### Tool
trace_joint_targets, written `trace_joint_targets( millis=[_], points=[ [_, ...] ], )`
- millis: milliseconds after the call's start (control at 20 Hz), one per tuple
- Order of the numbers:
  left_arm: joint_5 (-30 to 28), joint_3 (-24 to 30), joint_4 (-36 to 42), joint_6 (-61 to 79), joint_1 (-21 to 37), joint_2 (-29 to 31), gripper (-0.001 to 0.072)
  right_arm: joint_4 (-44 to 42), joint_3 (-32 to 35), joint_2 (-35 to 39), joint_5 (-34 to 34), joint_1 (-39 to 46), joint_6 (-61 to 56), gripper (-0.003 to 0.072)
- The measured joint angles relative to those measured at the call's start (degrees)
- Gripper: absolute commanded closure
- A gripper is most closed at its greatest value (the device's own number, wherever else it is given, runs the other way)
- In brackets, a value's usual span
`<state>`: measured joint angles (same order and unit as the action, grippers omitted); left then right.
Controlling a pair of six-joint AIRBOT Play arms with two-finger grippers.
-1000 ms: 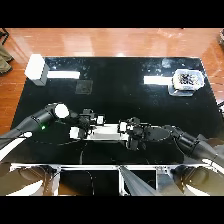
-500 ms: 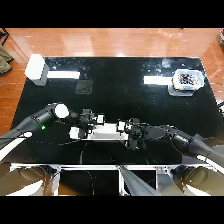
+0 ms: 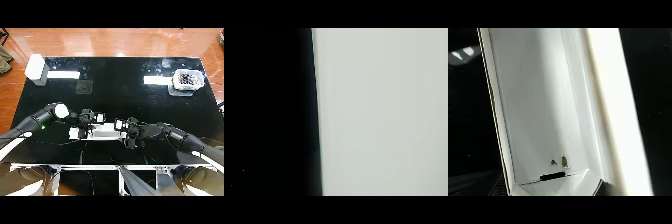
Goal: Fold the box and place the chain.
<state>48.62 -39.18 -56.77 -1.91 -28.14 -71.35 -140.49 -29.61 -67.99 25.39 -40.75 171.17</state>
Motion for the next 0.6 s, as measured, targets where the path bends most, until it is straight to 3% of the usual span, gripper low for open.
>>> trace_joint_targets(
  millis=[600],
  points=[
    [0.0, 0.0, 0.2, 0.0, 0.0, 0.0, 0.0691, 0.2, -0.2, -0.3, -1.3, 0.0, -0.3, 0.0152]
  ],
)
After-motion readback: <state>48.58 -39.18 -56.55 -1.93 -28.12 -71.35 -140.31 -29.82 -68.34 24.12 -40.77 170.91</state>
